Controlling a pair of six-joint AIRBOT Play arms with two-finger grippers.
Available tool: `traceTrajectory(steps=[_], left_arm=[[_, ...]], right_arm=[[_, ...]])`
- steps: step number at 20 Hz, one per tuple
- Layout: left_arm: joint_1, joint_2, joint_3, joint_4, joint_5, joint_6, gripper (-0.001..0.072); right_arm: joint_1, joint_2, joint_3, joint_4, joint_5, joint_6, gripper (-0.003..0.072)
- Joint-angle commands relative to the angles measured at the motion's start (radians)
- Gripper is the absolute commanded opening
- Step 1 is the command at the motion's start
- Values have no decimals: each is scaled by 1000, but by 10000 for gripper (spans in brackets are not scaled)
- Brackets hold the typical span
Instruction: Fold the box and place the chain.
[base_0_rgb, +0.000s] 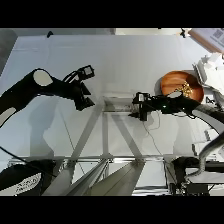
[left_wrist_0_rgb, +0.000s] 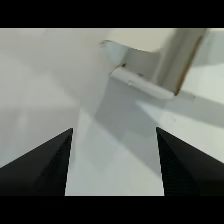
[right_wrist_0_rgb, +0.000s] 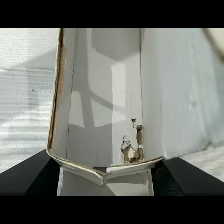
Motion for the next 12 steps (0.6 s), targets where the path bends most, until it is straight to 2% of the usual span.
traceTrajectory(steps=[1, 2, 7, 12], left_arm=[[81, -92, -32, -248, -99, 507, 609], [85, -126, -32, -285, -122, 581, 709], [72, -260, -32, -428, -153, 865, 702], [72, -311, -32, -431, -149, 879, 702]], right_arm=[[0, 0, 0, 0, 0, 0, 547], [0, 0, 0, 0, 0, 0, 547], [0, 0, 0, 0, 0, 0, 547], [0, 0, 0, 1, 0, 0, 547]])
